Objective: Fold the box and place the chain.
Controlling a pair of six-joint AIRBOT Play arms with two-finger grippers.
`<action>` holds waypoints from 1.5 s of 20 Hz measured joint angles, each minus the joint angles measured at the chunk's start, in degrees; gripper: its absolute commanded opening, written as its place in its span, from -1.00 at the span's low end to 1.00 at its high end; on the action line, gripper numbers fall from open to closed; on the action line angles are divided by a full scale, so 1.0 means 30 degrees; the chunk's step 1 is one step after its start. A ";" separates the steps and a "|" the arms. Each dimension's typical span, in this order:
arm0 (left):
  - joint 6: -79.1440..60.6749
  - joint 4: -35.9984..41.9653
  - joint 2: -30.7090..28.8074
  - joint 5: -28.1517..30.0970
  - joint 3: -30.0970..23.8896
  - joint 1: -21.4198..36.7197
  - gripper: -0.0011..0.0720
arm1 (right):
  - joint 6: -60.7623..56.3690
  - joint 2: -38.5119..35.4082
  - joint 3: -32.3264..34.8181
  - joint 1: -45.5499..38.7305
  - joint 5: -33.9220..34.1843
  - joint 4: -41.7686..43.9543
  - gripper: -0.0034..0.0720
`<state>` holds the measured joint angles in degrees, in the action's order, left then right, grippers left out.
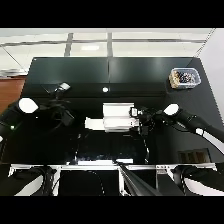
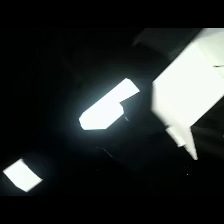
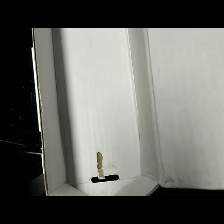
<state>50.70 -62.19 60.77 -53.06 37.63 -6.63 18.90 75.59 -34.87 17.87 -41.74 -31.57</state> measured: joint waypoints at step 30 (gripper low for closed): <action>0.0750 1.2386 0.7526 -0.4517 0.0787 -0.0197 0.78 | -0.0015 0.0000 0.0000 0.0000 0.0000 0.0007 0.38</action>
<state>52.95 -25.04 83.35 -66.61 39.99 -7.22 18.85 75.59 -34.87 17.87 -41.74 -31.55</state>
